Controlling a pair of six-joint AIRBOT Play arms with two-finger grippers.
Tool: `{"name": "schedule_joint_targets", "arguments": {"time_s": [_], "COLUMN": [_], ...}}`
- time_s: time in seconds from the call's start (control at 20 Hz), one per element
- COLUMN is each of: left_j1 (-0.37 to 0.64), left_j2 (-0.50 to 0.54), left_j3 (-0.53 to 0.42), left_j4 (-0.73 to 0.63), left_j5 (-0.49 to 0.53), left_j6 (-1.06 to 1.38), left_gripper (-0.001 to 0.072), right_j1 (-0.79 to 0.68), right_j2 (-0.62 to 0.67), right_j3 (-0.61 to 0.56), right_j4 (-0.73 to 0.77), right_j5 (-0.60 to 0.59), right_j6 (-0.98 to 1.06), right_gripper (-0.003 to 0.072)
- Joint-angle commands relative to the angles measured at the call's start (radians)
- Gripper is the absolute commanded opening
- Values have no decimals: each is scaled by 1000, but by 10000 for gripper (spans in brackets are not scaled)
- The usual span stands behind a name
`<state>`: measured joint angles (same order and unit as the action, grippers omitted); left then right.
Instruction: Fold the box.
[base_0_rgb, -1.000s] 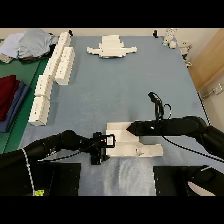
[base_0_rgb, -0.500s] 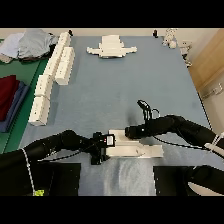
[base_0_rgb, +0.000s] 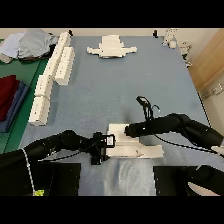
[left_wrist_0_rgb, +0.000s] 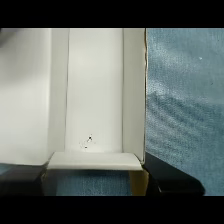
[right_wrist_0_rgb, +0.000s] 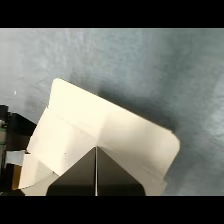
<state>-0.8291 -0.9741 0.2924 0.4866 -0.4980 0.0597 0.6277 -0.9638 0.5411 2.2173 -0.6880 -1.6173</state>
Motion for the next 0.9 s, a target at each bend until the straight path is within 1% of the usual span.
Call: {"name": "schedule_joint_targets", "arguments": {"time_s": [0.0, 0.05, 0.15, 0.25, 0.35, 0.4, 0.45, 0.5, 0.55, 0.6, 0.75, 0.85], "left_j1": [0, 0, 0, 0, 0, 0, 0, 0, 0, 0, 0, 0], "left_j2": [1, 1, 1, 1, 1, 1, 1, 1, 1, 1, 1, 1], "left_j3": [0, 0, 0, 0, 0, 0, 0, 0, 0, 0, 0, 0], "left_j4": [0, 0, 0, 0, 0, 0, 0, 0, 0, 0, 0, 0], "left_j5": [0, 0, 0, 0, 0, 0, 0, 0, 0, 0, 0, 0], "left_j6": [0, 0, 0, 0, 0, 0, 0, 0, 0, 0, 0, 0], "left_gripper": [375, 375, 375, 375, 375, 375, 375, 375, 375, 375, 375, 375], "right_j1": [1, 2, 4, 4, 3, 3, 3, 3, 3, 3, 3, 3], "right_j2": [159, 215, 329, 421, 494, 523, 550, 568, 577, 578, 563, 535], "right_j3": [27, 27, 26, 24, -1, -24, -55, -89, -122, -150, -223, -253], "right_j4": [-108, -142, -215, -216, -231, -247, -262, -276, -303, -330, -329, -317], "right_j5": [-78, -126, -273, -456, -605, -645, -663, -653, -632, -594, -388, -277], "right_j6": [-6, -6, -27, -152, -201, -217, -249, -305, -396, -483, -760, -879], "right_gripper": [1, 1, 1, 1, 12, 133, 298, 431, 597, 666, 678, 678]}}
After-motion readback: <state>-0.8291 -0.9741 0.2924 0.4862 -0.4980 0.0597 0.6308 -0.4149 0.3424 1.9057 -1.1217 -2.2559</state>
